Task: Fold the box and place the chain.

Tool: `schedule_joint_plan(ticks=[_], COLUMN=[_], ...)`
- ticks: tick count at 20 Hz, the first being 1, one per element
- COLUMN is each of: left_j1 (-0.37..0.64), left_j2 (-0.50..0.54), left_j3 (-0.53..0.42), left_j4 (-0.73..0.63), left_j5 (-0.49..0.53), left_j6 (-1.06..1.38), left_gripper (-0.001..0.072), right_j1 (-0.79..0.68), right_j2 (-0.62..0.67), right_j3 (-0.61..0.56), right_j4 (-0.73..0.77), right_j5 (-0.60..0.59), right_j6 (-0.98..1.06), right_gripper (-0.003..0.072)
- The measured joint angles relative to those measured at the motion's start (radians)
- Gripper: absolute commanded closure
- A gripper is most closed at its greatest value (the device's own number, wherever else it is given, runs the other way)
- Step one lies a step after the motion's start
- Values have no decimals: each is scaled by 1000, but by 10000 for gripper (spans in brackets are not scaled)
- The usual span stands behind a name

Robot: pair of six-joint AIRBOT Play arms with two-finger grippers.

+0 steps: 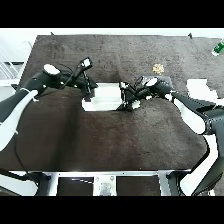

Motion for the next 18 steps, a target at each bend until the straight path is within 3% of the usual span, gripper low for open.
schedule_joint_plan(ticks=[1, 2, 11, 18], left_j1=[13, 22, -22, -48], left_j2=[5, 10, -8, -42], left_j3=[3, 5, 8, 8], left_j4=[21, 54, 346, 406], left_j5=[-35, -62, -85, -89], left_j6=[-20, -50, -167, -93], left_gripper=[187, -6, 1, 0], right_j1=[0, 0, 0, 0], right_j2=[0, 0, 0, 0], right_j3=[0, 0, 0, 0], right_j4=[0, 0, 1, 1], right_j5=[0, 0, 0, 0], right_j6=[0, 0, 2, 2], right_gripper=[174, 175, 174, 174])
